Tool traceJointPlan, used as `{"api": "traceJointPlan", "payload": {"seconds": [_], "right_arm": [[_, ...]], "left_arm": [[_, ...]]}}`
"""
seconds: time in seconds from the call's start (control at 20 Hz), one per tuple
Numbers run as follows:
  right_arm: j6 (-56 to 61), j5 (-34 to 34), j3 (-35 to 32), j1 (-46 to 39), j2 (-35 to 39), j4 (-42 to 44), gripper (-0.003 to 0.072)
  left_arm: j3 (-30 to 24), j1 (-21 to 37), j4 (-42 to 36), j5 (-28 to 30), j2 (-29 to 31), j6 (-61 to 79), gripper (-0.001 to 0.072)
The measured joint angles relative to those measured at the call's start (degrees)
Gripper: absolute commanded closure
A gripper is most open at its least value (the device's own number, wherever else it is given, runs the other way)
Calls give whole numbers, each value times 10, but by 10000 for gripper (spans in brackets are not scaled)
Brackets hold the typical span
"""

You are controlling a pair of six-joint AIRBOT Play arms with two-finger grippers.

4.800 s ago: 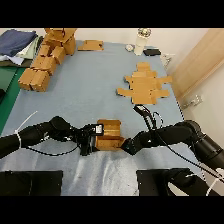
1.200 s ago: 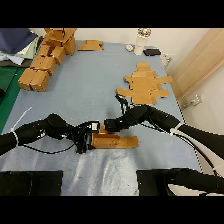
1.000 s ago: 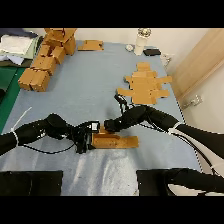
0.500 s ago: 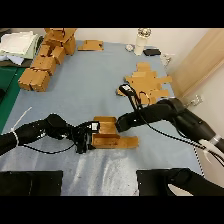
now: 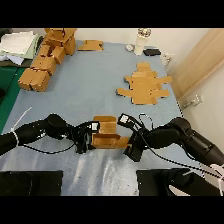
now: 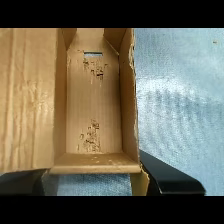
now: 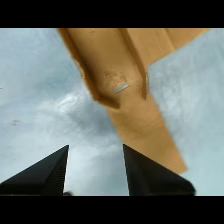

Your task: Fold the box.

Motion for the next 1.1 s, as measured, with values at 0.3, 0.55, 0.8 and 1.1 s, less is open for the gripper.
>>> {"api": "traceJointPlan", "payload": {"seconds": [0.3,0.55,0.8,1.1], "right_arm": [[-167,151,-24,4,-77,-23,157],[-236,188,-27,5,-94,-5,493],[-262,188,-28,6,-88,36,545],[-300,204,-28,6,-96,89,543]], "left_arm": [[0,0,0,0,0,0,262],[0,0,0,0,0,0,262],[0,0,0,0,0,0,262],[0,0,0,0,0,0,263]]}}
